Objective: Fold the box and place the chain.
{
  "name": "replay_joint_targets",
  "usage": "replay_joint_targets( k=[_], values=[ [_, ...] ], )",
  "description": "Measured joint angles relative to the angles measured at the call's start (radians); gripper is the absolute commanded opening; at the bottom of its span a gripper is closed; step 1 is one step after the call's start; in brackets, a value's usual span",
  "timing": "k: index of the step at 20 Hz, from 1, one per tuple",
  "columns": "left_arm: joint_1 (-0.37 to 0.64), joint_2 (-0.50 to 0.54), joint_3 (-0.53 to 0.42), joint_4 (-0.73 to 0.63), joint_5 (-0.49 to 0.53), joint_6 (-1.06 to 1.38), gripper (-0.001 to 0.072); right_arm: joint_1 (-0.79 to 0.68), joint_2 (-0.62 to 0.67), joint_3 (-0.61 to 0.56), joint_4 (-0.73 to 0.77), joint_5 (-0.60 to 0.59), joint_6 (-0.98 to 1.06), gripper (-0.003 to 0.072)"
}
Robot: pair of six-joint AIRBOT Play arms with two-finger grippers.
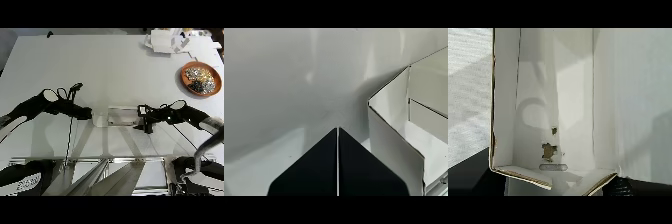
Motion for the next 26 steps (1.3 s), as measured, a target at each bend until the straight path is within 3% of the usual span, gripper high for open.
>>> replay_joint_targets(
  k=[7, 12, 13, 15, 17, 26],
  values=[
    [-0.060, -0.049, -0.001, -0.088, -0.003, 0.028, 0.0005, 0.000, 0.000, 0.000, 0.000, 0.000, 0.000, 0.0297],
    [-0.078, 0.019, -0.002, -0.128, -0.013, 0.045, 0.0013, 0.000, 0.000, 0.000, 0.000, 0.000, 0.000, 0.0297],
    [-0.083, 0.034, -0.002, -0.135, -0.016, 0.045, 0.0031, 0.000, 0.000, 0.000, 0.000, 0.000, 0.000, 0.0297],
    [-0.100, 0.053, -0.002, -0.154, -0.016, 0.046, 0.0199, 0.000, 0.000, 0.000, 0.000, 0.000, 0.000, 0.0297],
    [-0.126, 0.062, -0.002, -0.180, -0.009, 0.047, 0.0270, 0.000, 0.000, 0.000, 0.000, 0.000, 0.000, 0.0297],
    [-0.209, 0.069, -0.002, -0.234, 0.061, 0.047, 0.0291, 0.000, 0.000, 0.000, 0.000, 0.000, 0.000, 0.0297]
  ],
)
